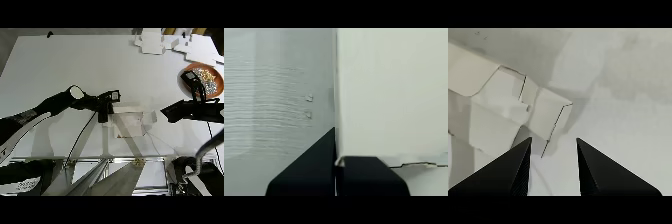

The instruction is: Fold the box and place the chain.

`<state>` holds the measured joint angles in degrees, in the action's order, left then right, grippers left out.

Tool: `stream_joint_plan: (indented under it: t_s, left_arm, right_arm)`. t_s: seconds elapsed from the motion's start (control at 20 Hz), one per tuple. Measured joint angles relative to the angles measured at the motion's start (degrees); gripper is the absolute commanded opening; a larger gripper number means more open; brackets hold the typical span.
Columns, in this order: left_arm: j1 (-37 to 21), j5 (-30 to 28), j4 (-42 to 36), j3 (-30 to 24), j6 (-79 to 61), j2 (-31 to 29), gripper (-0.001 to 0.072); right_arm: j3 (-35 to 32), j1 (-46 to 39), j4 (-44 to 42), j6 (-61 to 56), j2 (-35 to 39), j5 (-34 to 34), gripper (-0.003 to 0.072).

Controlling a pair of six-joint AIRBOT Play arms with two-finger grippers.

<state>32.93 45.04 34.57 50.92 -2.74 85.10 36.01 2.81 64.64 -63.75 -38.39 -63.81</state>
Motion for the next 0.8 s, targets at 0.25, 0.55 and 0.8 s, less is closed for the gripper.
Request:
stream_joint_plan:
  t_s: [0.25, 0.55, 0.8]
  left_arm:
    - [0.0, -1.1, 1.8, 0.0, 2.3, -0.7, 0.0003]
    - [0.0, -0.1, 4.4, 0.0, 2.9, -0.8, 0.0003]
    - [0.0, 0.5, 5.5, 0.0, 2.9, -0.5, 0.0003]
  right_arm:
    - [0.0, 0.0, 0.1, 0.0, 0.0, 0.0, 0.0317]
    - [0.0, 0.0, 0.1, 0.0, 0.0, 0.0, 0.0317]
    - [0.0, 0.0, 0.1, 0.0, 0.0, 0.0, 0.0317]
